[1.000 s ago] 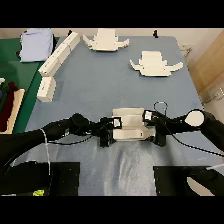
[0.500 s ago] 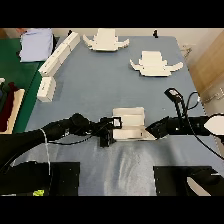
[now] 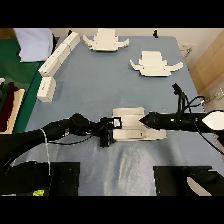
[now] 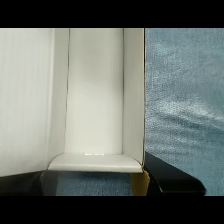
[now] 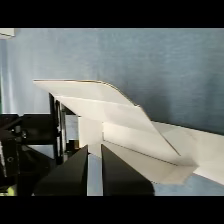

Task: Fold the box.

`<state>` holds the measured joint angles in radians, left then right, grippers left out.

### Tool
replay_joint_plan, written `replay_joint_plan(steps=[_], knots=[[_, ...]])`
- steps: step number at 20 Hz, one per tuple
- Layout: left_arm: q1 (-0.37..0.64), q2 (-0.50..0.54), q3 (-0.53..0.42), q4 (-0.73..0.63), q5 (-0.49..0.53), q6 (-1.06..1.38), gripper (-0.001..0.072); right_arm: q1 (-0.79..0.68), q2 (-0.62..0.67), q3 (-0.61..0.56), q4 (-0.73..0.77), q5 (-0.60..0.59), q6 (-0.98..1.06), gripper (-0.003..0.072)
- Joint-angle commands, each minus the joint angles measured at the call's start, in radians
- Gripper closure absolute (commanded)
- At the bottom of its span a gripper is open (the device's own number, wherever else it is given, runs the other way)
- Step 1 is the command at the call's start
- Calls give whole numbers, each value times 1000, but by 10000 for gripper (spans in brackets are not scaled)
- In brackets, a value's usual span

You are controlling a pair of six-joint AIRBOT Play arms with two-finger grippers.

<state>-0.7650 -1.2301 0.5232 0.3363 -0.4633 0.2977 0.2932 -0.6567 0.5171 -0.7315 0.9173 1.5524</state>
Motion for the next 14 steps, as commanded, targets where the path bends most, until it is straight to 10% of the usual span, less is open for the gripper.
replay_joint_plan(steps=[1, 5, 14], knots=[[0, 0, 0, 0, 0, 0, 194, 3, -134, 10, 352, -6, -208, 577], [0, 0, 0, 0, 0, 0, 194, 3, -356, 120, 451, -8, -343, 586], [0, 0, 0, 0, 0, 0, 193, 11, -618, 232, 121, -1, -303, 587]])
